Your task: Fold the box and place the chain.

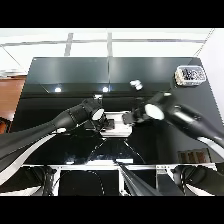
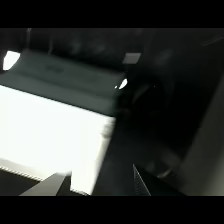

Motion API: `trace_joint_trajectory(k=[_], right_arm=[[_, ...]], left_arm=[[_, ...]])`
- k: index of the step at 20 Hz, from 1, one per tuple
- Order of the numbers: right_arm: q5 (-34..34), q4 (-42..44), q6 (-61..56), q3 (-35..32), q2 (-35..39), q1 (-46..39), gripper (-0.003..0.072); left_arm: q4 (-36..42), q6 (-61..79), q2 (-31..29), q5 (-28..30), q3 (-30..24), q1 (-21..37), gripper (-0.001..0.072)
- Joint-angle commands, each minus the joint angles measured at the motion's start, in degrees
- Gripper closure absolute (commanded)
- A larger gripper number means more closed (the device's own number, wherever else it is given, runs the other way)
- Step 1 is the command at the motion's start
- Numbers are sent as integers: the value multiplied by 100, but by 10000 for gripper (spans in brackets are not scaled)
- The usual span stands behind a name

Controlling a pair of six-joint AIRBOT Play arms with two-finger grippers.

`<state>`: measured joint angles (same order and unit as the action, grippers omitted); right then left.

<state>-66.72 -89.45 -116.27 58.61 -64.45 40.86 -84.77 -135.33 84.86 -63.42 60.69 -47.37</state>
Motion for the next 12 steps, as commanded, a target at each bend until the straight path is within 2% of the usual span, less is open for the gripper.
trace_joint_trajectory(k=[1, 3, 4, 5, 7, 9, 10, 12], right_arm=[[-374, -2063, 229, 15, 1187, -367, 243], [98, -3399, 245, 9, 1314, -1021, 242], [669, -3781, 282, -59, 1281, -1513, 116], [1375, -3790, 356, -96, 1182, -2197, -31], [2437, -2863, 363, -28, 702, -3606, -30], [2994, -1043, 675, 391, -138, -4647, -34], [2994, -214, 988, 785, -647, -4933, -34], [2450, 802, 1139, 1967, -1827, -5239, -34]], left_arm=[[-9, 7, 4, 35, 0, 7, 680], [-2, 7, 4, 35, 0, 7, 680], [-4, 7, 4, 35, 0, 7, 680], [-4, 4, 4, 37, 0, 7, 680], [-4, 7, 4, 33, 0, 7, 680], [-4, 7, 4, 28, 0, 7, 680], [-4, 7, 4, 28, 0, 7, 680], [-7, 7, 4, 26, 0, 7, 680]])
